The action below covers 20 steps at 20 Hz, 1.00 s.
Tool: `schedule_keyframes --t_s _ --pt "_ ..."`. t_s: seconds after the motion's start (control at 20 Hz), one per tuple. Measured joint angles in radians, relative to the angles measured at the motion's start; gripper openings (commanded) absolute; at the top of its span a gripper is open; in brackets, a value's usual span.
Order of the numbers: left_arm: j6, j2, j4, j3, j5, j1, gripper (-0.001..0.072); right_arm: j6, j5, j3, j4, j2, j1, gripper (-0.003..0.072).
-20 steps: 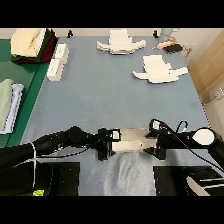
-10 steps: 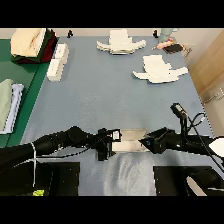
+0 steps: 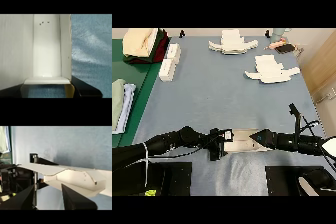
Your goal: Fold the box.
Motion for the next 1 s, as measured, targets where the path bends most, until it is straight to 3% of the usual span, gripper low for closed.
schedule_keyframes --t_s 0.2,0.25,0.3,0.65,1.0 --pt "0.000 0.000 0.000 0.000 0.000 0.000 0.0590 0.014 0.003 -0.016 0.040 -0.035 0.074 0.0485" --pt "0.000 0.000 0.000 0.000 0.000 0.000 0.0590 0.015 -0.022 -0.018 0.040 -0.048 0.088 0.0314" --pt "0.000 0.000 0.000 0.000 0.000 0.000 0.0590 0.016 -0.064 -0.019 0.040 -0.064 0.098 0.0216" --pt "0.000 0.000 0.000 0.000 0.000 0.000 0.0590 -0.107 -0.188 -0.008 0.137 -0.210 0.123 0.0215" --pt "-0.001 0.000 0.000 0.000 0.000 0.000 0.0590 -0.245 -0.256 0.157 0.096 -0.430 0.126 0.0215"
